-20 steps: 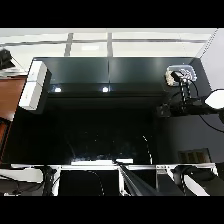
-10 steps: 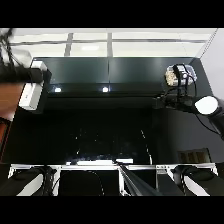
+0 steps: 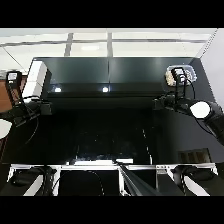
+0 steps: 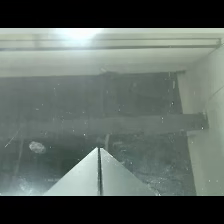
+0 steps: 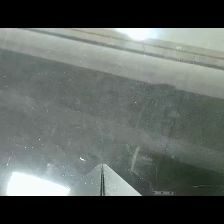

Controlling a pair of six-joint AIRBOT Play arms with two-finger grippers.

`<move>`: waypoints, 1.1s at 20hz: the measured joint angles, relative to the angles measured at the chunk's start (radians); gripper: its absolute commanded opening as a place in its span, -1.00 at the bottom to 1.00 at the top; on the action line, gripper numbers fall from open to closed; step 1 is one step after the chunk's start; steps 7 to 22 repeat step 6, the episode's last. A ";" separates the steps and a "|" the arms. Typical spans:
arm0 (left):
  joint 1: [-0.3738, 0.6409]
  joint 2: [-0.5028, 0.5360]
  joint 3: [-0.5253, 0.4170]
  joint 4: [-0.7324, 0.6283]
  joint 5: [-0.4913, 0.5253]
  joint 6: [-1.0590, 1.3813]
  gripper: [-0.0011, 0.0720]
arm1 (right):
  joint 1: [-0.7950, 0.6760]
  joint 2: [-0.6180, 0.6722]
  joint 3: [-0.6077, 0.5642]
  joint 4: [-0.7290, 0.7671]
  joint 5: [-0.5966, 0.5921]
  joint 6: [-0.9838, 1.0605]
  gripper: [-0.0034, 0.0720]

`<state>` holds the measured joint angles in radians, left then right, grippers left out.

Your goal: Fold the box and place the chain.

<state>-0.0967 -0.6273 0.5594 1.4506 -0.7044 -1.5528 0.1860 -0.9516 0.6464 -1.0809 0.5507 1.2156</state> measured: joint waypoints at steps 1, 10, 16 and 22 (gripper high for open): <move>0.000 0.005 -0.005 0.002 0.008 -0.003 -0.91 | 0.000 0.000 -0.001 -0.001 0.000 0.000 -0.87; 0.000 0.014 -0.015 0.005 0.014 -0.007 -0.91 | 0.001 0.000 -0.002 -0.005 -0.002 -0.001 -0.87; 0.000 0.014 -0.015 0.005 0.014 -0.007 -0.91 | 0.001 0.000 -0.002 -0.005 -0.002 -0.001 -0.87; 0.000 0.014 -0.015 0.005 0.014 -0.007 -0.91 | 0.001 0.000 -0.002 -0.005 -0.002 -0.001 -0.87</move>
